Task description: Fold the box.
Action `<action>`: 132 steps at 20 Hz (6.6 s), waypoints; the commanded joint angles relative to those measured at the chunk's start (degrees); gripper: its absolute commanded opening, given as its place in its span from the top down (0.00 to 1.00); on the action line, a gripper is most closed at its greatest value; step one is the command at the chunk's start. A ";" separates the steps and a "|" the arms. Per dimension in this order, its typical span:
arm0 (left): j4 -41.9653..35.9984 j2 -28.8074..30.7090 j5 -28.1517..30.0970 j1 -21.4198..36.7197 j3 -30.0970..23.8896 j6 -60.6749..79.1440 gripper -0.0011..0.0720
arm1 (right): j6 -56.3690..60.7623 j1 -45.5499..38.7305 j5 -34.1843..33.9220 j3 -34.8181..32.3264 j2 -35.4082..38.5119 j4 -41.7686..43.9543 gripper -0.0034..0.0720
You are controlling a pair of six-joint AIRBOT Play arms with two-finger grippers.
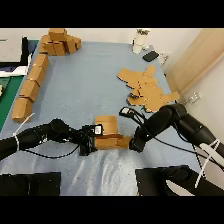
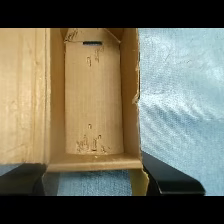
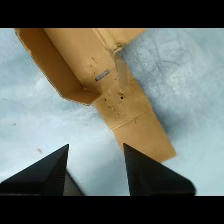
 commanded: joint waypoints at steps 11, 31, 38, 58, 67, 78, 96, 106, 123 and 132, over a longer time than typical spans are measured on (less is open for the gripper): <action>0.02 -0.02 0.04 0.00 0.07 0.02 0.43 | -31.61 4.63 20.00 -5.27 -4.50 5.64 0.12; 0.02 -0.02 0.02 0.00 0.07 0.02 0.44 | -37.00 9.70 25.05 -5.86 -6.67 12.76 0.18; 0.02 -0.02 0.02 0.00 0.07 0.02 0.44 | -35.34 9.66 23.96 -5.75 -7.21 11.30 0.18; 0.02 -0.02 0.04 0.00 0.07 0.02 0.44 | 32.09 -8.50 17.18 -13.49 2.84 2.73 0.95; 0.02 -0.02 0.02 0.00 0.07 0.02 0.44 | 21.07 -8.41 17.70 -13.05 1.88 17.55 0.95; 0.02 -0.02 0.02 0.00 0.07 0.02 0.43 | 21.14 -3.96 11.28 -6.60 1.81 19.02 0.44; 0.02 -0.02 0.02 0.00 0.07 0.02 0.43 | 93.83 30.67 5.38 13.16 -19.37 -23.28 0.43; 0.02 -0.02 0.02 0.00 0.07 0.02 0.43 | 96.61 31.12 -0.70 14.93 -23.80 -28.81 0.68; 0.02 -0.02 0.02 0.00 0.07 0.02 0.43 | 95.91 31.43 3.10 14.93 -23.80 -26.05 0.36; 0.02 -0.02 0.00 0.00 0.07 0.02 0.43 | 95.89 31.39 2.54 15.50 -21.09 -24.61 0.36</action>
